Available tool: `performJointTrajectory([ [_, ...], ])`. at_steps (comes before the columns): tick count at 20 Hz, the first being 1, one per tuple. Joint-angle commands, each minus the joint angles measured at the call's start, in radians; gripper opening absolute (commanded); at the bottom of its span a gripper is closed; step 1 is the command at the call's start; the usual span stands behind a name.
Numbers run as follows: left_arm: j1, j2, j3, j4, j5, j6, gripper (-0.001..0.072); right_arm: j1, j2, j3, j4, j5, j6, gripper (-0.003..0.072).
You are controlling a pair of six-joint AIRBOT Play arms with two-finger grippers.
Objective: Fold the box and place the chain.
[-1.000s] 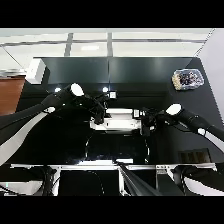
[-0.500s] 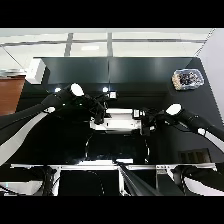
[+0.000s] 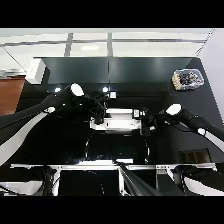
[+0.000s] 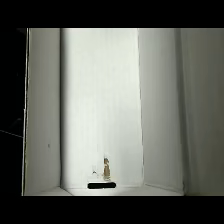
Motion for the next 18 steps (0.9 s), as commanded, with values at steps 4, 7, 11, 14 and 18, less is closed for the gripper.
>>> performJointTrajectory([
  [4, 0.000, -0.001, 0.001, 0.000, -0.001, 0.000, 0.0025, -0.010, 0.000, 0.000, 0.021, 0.005, 0.000, 0.0712],
  [7, 0.000, -0.001, 0.001, 0.000, 0.000, 0.000, 0.0025, -0.003, 0.000, 0.000, 0.019, -0.005, 0.001, 0.0712],
  [11, 0.000, -0.001, 0.001, 0.000, -0.001, 0.000, 0.0025, 0.018, 0.000, 0.000, -0.017, -0.013, 0.015, 0.0712],
  [14, 0.000, -0.001, 0.001, 0.000, -0.002, 0.000, 0.0025, 0.018, 0.000, 0.000, -0.016, -0.017, 0.019, 0.0712],
  [18, 0.000, -0.001, 0.001, 0.000, -0.002, 0.000, 0.0025, 0.018, 0.000, 0.000, -0.016, -0.017, 0.019, 0.0673],
])
